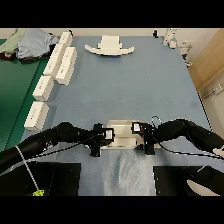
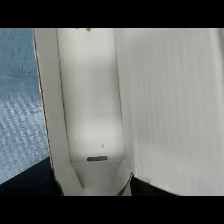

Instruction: Fold the box.

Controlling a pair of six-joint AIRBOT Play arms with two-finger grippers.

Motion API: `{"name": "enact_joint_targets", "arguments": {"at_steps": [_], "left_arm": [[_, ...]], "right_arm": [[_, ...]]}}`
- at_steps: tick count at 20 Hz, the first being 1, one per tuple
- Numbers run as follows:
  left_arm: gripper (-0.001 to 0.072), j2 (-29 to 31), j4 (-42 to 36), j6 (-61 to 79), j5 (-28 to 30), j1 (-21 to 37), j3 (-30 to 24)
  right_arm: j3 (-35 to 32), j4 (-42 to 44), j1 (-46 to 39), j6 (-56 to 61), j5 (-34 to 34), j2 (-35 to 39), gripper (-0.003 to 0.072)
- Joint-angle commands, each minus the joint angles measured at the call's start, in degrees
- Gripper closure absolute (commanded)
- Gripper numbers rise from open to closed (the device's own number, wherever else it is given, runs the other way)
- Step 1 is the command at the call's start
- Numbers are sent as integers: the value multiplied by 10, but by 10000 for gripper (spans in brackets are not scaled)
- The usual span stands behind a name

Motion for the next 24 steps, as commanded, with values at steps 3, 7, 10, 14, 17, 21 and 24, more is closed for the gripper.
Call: {"name": "enact_joint_targets", "arguments": {"at_steps": [3,7,10,14,17,21,24], "left_arm": [[179,-10,-8,-2,3,-3,1],[175,-10,-8,-2,3,-3,1],[173,-10,-8,-2,3,-2,1],[61,-10,-8,-2,3,-2,1],[60,-10,-9,-2,3,-2,1],[60,-10,-10,-2,3,-3,1],[61,-10,-10,-2,4,-2,1]], "right_arm": [[0,0,0,0,0,0,246],[0,0,0,0,0,0,246],[0,0,0,0,0,0,245],[0,0,0,0,0,0,245],[0,0,0,0,0,0,246],[0,0,0,0,0,0,246],[0,0,0,0,0,0,246]]}}
